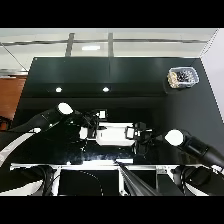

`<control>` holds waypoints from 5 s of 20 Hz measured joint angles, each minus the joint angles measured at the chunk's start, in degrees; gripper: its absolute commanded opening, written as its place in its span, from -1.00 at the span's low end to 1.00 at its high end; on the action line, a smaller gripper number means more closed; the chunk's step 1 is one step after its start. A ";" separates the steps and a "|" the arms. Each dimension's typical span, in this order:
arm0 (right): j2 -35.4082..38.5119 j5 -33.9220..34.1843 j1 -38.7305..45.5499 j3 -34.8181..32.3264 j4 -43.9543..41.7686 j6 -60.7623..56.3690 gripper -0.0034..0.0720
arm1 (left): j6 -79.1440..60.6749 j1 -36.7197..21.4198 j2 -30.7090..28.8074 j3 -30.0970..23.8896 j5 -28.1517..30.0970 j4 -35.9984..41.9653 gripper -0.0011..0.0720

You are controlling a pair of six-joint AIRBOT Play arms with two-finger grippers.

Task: Fold the box and place the chain.

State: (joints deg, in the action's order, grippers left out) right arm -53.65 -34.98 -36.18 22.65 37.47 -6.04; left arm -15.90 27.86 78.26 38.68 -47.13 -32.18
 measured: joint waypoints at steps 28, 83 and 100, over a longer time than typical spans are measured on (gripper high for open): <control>0.02 -10.21 11.34 2.82 11.91 -3.56 1.00 | -0.20 0.00 0.02 -0.02 -0.28 0.00 -0.90; -0.37 -4.94 6.36 2.47 0.79 2.62 1.00 | -0.22 0.00 0.02 -0.02 -1.29 -0.13 -0.90; -10.67 -5.22 7.80 1.05 -12.02 21.94 0.99 | -0.22 0.00 0.02 -0.04 -1.01 -0.02 -0.90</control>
State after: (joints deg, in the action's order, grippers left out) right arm -64.31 -40.21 -28.38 23.70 25.45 15.90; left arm -16.12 27.86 78.28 38.63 -48.14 -32.21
